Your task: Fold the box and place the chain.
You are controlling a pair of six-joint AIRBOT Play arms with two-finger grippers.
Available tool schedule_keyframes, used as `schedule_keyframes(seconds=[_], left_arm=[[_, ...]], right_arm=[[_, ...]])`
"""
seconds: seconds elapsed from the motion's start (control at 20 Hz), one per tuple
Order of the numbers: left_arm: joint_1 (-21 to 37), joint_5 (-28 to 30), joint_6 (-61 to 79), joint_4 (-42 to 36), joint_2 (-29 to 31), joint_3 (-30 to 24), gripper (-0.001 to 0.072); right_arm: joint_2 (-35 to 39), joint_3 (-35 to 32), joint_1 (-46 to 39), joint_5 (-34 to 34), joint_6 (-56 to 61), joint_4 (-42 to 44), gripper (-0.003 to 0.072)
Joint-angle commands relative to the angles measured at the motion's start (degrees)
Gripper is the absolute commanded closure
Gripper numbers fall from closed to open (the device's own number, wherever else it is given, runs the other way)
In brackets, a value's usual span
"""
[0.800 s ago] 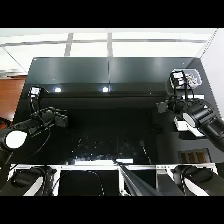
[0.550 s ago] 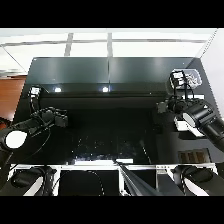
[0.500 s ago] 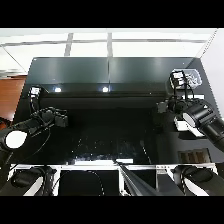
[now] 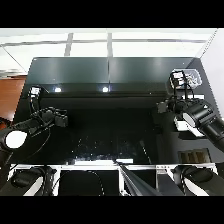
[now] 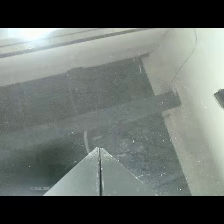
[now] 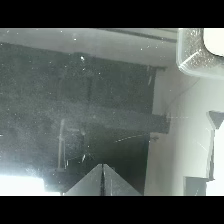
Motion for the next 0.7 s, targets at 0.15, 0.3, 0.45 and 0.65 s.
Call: schedule_keyframes(seconds=[0.15, 0.3, 0.45, 0.65], left_arm=[[0.0, 0.0, 0.0, 0.0, 0.0, 0.0, 0.0685], [0.0, 0.0, 0.0, -0.5, 0.0, 0.0, 0.0684], [0.0, 0.0, 0.0, -2.1, 0.0, 0.0, 0.0684], [0.0, 0.2, 0.0, -2.1, 0.0, 0.0, 0.0684]], right_arm=[[0.0, 0.0, 0.0, -5.7, 0.6, 3.4, 0.0668], [-0.1, 0.0, -0.2, -19.6, 0.5, 3.0, 0.0667], [-0.1, 0.0, -1.0, -29.2, 0.6, 2.9, 0.0500], [-0.2, 0.2, -3.3, -29.1, -0.3, -0.8, -0.0029]])
